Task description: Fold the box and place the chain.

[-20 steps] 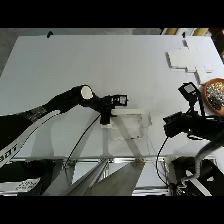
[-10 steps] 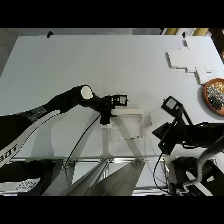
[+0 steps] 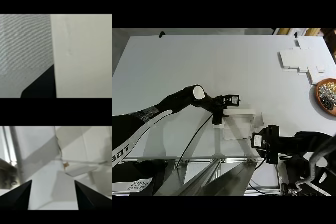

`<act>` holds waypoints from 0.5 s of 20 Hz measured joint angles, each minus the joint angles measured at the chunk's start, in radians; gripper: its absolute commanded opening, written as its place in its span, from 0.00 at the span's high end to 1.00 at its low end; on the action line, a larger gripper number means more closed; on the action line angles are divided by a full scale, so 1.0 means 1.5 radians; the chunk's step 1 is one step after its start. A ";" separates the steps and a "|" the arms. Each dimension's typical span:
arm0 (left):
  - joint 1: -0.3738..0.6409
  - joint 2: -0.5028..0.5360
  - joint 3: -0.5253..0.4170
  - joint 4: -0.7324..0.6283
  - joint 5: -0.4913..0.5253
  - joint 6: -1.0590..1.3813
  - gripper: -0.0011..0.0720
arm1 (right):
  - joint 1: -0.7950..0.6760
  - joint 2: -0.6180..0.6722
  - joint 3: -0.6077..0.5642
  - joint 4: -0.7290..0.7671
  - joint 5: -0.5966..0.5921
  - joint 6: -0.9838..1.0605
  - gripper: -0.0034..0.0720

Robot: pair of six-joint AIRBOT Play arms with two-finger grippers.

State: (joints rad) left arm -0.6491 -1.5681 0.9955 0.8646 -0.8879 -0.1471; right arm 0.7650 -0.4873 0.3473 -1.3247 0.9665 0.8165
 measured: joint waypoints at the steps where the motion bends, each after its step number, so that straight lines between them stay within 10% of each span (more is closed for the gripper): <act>1: 0.000 0.000 0.000 0.000 0.000 0.000 0.97 | 0.005 -0.002 -0.016 -0.018 -0.029 -0.027 0.13; 10: 0.000 0.000 0.000 0.000 0.000 0.000 0.97 | 0.018 -0.079 -0.100 -0.073 -0.262 -0.105 0.08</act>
State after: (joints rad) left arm -0.6491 -1.5681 0.9955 0.8650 -0.8879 -0.1471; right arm 0.7914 -0.6060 0.1967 -1.4342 0.5739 0.6594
